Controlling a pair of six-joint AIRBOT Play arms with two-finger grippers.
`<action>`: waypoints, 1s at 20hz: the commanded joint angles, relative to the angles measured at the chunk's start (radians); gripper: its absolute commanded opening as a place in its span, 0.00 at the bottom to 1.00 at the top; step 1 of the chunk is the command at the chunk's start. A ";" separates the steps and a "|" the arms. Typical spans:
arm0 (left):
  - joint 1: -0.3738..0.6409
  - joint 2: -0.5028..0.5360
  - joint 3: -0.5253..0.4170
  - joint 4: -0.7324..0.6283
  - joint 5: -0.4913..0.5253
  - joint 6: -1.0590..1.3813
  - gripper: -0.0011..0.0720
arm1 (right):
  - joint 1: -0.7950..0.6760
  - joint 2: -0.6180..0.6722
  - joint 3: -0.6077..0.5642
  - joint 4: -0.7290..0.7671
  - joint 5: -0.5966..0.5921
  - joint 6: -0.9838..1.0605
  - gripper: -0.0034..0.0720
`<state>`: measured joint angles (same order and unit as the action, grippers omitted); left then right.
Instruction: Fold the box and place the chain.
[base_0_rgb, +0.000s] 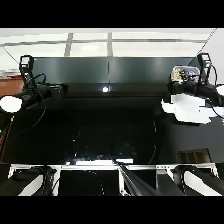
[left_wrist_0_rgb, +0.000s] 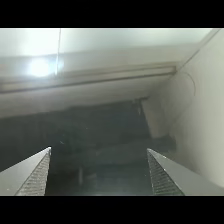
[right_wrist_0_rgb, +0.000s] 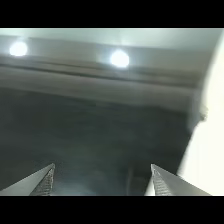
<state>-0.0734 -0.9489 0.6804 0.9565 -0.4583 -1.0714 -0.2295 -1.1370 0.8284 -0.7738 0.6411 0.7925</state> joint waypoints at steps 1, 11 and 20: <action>0.001 -0.016 0.000 -0.015 -0.021 -0.007 0.99 | -0.143 -0.018 0.046 -0.389 -0.018 0.387 1.00; 0.001 -0.016 0.000 -0.015 -0.025 -0.007 0.99 | -0.776 -0.277 0.236 -0.227 0.322 0.084 1.00; 0.001 -0.016 0.000 -0.016 -0.022 -0.007 0.99 | -0.673 -0.453 0.389 -0.296 0.481 0.071 0.70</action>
<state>-0.0734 -0.9646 0.6804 0.9413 -0.4824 -1.0790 -0.9295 -1.5539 1.1927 -1.0187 1.0729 0.8673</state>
